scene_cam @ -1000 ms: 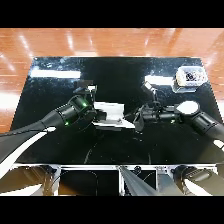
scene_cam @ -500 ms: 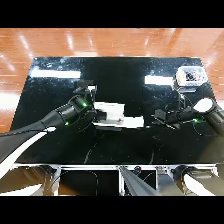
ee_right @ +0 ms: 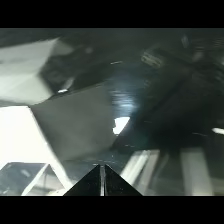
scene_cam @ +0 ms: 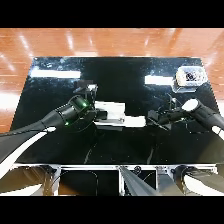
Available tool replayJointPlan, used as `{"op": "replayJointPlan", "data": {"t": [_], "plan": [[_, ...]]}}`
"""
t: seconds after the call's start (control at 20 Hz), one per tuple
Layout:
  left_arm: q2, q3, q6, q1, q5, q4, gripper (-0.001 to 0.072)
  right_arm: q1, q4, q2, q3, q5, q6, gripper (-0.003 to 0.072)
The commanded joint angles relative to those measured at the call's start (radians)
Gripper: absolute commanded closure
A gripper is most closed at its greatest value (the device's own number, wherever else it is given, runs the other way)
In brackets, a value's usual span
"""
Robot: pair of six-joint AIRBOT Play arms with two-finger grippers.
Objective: Fold the box and place the chain.
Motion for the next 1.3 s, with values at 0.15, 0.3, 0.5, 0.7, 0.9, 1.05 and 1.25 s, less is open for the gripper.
{"op": "replayJointPlan", "data": {"t": [0.15,0.3,0.5,0.7,0.9,1.05,1.25], "plan": [[-0.010,0.000,-0.001,0.001,0.042,0.013,0.0684,0.117,0.220,-0.043,0.004,-0.105,-0.154,0.0646],[-0.027,0.000,-0.001,0.001,0.058,0.015,0.0684,0.127,0.290,-0.043,0.005,-0.101,-0.214,0.0258],[-0.028,0.000,-0.001,0.001,0.056,0.016,0.0684,0.127,0.306,-0.043,0.013,-0.059,-0.260,0.0189],[-0.028,0.000,-0.001,0.001,0.056,0.015,0.0684,0.127,0.341,-0.043,0.047,-0.008,-0.301,0.0189],[-0.028,0.000,0.000,0.001,0.055,0.015,0.0683,0.128,0.364,-0.043,0.097,0.034,-0.300,0.0188],[-0.028,0.001,0.000,0.001,0.056,0.015,0.0683,0.169,0.360,-0.043,0.120,0.015,-0.281,0.0073],[-0.028,0.000,0.000,0.001,0.055,0.015,0.0683,0.308,0.185,-0.043,0.171,-0.085,-0.097,0.0075]]}}
